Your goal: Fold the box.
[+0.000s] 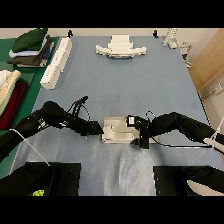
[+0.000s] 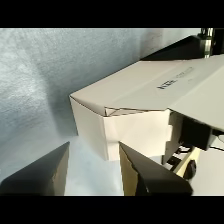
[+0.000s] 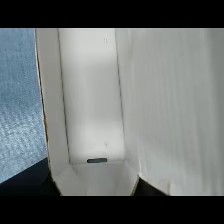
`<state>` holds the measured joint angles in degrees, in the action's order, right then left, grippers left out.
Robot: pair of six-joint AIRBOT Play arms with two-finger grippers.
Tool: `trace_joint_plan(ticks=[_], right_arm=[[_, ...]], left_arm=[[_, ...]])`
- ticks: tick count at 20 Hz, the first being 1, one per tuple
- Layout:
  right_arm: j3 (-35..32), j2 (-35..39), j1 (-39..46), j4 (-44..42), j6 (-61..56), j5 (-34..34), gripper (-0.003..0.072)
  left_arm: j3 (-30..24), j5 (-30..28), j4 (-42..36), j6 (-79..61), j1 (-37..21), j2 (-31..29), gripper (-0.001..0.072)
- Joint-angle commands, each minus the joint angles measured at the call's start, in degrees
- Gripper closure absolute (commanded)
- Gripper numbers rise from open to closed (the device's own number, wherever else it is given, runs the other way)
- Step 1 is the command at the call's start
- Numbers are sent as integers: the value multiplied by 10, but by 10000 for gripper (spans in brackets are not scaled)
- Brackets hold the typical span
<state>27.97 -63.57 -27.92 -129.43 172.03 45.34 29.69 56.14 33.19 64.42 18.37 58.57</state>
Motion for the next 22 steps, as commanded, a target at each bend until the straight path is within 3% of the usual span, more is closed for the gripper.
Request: trace_joint_plan(ticks=[1, 4, 7, 11, 14, 19, 22], right_arm=[[0, 0, 0, 0, 0, 0, 187], [0, 0, 0, 0, 0, 0, 188], [0, 0, 0, 0, 0, 0, 187], [0, 0, 0, 0, 0, 0, 188], [0, 0, 0, 0, 0, 0, 187], [0, 0, 0, 0, 0, 0, 187], [0, 0, 0, 0, 0, 0, 188]], left_arm=[[1, -2, -10, 29, 16, 0, 270], [9, -85, 18, 75, 90, 0, 297], [36, -142, 154, 245, 170, 1, 297], [76, -129, 359, 483, 235, 1, 297], [101, -113, 394, 549, 269, 17, 297], [172, -33, 505, 676, 329, 86, 297], [204, -5, 525, 719, 355, 118, 297]])
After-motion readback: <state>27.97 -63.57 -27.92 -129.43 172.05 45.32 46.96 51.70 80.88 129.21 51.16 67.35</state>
